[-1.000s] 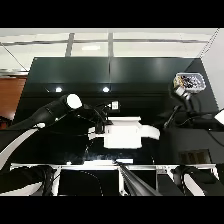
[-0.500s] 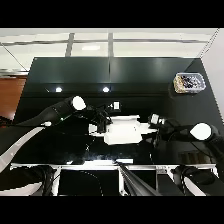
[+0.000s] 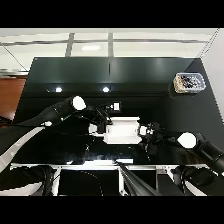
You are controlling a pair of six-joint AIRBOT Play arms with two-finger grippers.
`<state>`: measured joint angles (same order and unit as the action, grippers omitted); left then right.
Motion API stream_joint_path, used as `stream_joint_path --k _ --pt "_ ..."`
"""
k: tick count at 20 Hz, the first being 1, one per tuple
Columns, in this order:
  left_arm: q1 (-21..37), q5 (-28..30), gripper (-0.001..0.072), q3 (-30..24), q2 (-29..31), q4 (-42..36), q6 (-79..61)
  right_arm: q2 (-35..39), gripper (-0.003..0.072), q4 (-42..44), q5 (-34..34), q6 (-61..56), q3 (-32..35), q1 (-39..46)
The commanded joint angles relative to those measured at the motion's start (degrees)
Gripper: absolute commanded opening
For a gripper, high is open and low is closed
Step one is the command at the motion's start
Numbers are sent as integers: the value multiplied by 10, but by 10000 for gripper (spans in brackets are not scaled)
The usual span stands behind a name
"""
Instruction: Fold the box and place the chain.
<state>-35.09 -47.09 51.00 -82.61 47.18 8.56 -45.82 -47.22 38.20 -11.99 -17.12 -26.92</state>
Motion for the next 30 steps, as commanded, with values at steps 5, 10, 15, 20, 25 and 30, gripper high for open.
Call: stream_joint_path --k 5,10,15,20,25,30 --pt "-1 -2 31 0 0 1 0 -5 630 -28 -25 6 -48 -12" --pt "0 -20 30 0 0 1 0 -28 630 -23 -19 40 -78 5" --pt "0 -31 30 0 0 1 0 -50 630 18 -17 57 -85 33" --pt "0 -29 30 0 0 1 0 -64 629 70 37 95 -85 38" --pt "0 -28 29 0 0 1 0 -109 629 83 75 123 -84 36" --pt "0 -28 30 0 0 1 0 -122 629 93 75 156 -70 36"
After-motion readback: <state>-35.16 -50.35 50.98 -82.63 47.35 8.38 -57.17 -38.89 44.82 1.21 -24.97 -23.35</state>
